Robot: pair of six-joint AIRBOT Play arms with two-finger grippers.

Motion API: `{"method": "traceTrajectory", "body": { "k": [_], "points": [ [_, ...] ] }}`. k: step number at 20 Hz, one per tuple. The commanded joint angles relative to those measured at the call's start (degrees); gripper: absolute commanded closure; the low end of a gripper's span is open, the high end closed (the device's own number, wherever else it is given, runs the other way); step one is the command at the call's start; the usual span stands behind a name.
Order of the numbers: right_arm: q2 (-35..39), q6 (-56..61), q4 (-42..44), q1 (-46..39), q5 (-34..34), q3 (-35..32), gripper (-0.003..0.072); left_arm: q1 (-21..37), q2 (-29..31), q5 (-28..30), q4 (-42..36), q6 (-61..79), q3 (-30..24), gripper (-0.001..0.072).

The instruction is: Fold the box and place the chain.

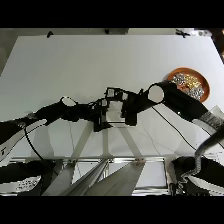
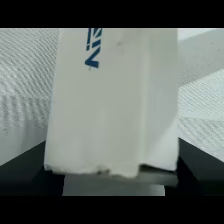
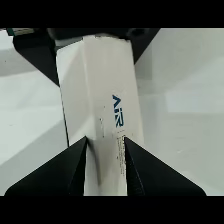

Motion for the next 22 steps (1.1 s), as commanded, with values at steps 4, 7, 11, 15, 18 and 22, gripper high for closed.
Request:
{"method": "traceTrajectory", "body": {
  "k": [4,7,11,15,18,22],
  "points": [
    [-0.7,0.0,-2.1,0.0,-5.4,0.0,0.0468,0.0,0.0,-0.1,0.1,0.1,0.0,0.0696],
    [-0.7,0.0,-2.1,0.0,-6.1,0.0,0.0468,0.0,0.0,-0.1,0.1,0.1,0.0,0.0696],
    [-0.7,-0.1,-2.0,0.0,-3.2,-0.1,0.0468,0.0,0.0,-0.1,0.1,0.1,0.0,0.0696],
    [-0.7,-0.2,-1.9,0.0,3.9,-0.7,0.0467,0.0,0.0,-0.1,0.1,0.1,0.0,0.0696],
    [-0.7,-0.7,-1.9,0.7,4.0,-3.4,0.0462,0.0,0.0,-0.1,0.1,0.1,0.0,0.0696],
    [-0.7,-0.6,-1.9,1.5,2.8,-4.5,0.0458,0.0,0.0,-0.1,0.1,0.1,0.0,0.0696]
  ]
}}
